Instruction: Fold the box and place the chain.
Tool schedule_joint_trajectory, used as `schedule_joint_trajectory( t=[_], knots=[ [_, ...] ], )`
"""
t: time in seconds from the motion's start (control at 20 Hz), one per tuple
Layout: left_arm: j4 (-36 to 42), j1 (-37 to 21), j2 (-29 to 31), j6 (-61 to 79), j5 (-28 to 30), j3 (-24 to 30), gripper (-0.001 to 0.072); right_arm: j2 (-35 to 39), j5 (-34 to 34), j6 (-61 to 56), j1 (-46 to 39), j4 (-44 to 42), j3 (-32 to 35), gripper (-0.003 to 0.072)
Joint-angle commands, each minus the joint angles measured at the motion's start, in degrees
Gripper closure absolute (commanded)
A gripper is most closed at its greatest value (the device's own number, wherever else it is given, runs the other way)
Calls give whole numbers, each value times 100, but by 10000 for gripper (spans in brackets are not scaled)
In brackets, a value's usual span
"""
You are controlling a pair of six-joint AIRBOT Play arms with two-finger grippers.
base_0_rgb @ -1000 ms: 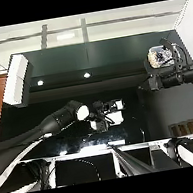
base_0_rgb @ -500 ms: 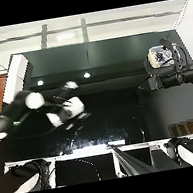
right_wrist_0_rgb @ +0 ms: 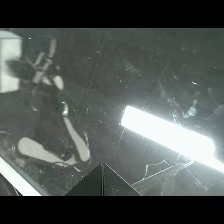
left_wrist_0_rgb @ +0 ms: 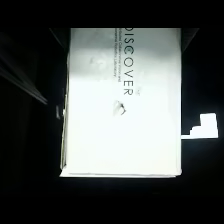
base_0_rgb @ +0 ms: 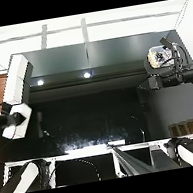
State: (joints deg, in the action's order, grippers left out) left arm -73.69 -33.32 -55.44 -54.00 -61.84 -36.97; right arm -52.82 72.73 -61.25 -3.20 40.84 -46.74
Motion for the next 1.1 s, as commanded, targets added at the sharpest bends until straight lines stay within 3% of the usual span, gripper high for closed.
schedule_joint_trajectory(
  t=[0.0, 0.1, 0.2, 0.5, 0.75, 0.8, 0.85, 0.9, 1.05],
  knots=[
    [-562, -927, -181, 72, 256, -186, 429, 2, -85, -2, 0, 15, -7, 671],
    [-603, -920, -433, 116, 658, -396, 430, 2, -116, 0, 0, 15, -7, 671],
    [-48, -914, -804, 651, 894, -603, 430, 2, -142, 0, 0, 15, -7, 671],
    [584, -894, -1746, 1884, 890, -1217, 430, 2, -142, -4, 0, 13, -7, 671],
    [968, -520, -2197, 2059, 938, -1353, 420, 2, -254, -197, 0, 11, -7, 671],
    [992, -474, -2245, 2059, 951, -1353, 361, 2, -256, -243, 0, 11, -7, 671],
    [966, -442, -2249, 2050, 1025, -1355, 76, 2, -232, -243, 0, 9, -7, 671],
    [938, -435, -2223, 1840, 1097, -1368, -4, 2, -199, -245, 0, -13, -7, 671],
    [754, -424, -1947, 1169, 809, -1644, -4, 2, -188, -243, 39, -31, -7, 671]
  ],
)
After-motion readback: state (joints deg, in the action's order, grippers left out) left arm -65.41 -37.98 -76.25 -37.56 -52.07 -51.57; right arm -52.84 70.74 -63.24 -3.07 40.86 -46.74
